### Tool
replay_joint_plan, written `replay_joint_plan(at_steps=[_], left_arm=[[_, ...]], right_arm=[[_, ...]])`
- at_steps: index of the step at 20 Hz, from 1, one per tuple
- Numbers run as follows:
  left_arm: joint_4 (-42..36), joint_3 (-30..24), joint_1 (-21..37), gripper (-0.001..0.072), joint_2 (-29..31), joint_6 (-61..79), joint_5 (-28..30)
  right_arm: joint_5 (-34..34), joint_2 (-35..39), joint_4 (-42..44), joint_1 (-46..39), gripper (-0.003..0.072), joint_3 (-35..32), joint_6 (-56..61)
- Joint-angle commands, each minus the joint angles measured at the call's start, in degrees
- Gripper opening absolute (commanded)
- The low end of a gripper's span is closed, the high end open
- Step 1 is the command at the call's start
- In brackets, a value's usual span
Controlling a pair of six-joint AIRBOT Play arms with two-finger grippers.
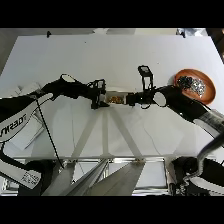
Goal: Fold the box and place the chain.
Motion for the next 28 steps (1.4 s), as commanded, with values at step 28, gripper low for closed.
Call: replay_joint_plan(at_steps=[28], left_arm=[[-0.24,0.04,0.07,0.0513,0.02,-0.13,0.46]], right_arm=[[7.63,-9.09,54.23,-16.72,0.0391,-5.35,-55.08]])
